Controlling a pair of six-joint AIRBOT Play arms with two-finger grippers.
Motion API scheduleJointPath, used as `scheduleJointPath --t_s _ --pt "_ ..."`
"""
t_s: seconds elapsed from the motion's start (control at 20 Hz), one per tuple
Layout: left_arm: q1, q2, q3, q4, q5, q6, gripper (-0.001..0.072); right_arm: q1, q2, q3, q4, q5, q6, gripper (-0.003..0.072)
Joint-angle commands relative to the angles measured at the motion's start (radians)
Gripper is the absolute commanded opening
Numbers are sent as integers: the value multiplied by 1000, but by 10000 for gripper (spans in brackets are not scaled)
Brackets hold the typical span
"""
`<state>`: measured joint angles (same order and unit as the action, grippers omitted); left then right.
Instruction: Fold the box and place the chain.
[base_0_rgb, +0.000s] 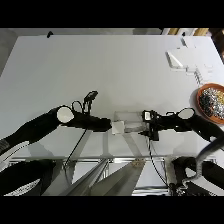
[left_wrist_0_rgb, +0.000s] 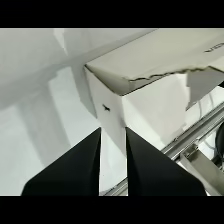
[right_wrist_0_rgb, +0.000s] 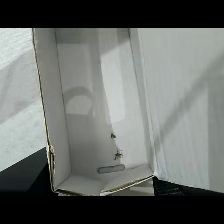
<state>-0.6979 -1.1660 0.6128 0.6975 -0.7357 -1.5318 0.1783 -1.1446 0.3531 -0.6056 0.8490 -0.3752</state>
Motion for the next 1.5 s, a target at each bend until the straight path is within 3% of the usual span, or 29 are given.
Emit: scheduleJointPath --t_s 0.0,0.15,0.25,0.4,0.65,0.9,1.2,1.45 --pt "-23 9 10 -13 23 2 263 0 1 1 0 0 0 397" --pt "-32 0 20 -10 36 2 311 0 1 1 0 0 0 397" --pt "-40 -29 34 -9 36 2 398 0 1 1 0 0 0 397" --pt "-71 -77 82 11 36 -1 398 0 1 1 0 0 0 397" --pt "-98 -140 147 212 -8 -236 398 0 1 1 0 0 0 397" --pt "-140 -188 230 320 -52 -379 397 0 1 1 0 0 0 397" --pt "-189 -307 437 552 -295 -640 393 0 1 1 0 0 0 397" --pt "-228 -409 551 579 -420 -795 392 0 1 1 0 0 0 397"
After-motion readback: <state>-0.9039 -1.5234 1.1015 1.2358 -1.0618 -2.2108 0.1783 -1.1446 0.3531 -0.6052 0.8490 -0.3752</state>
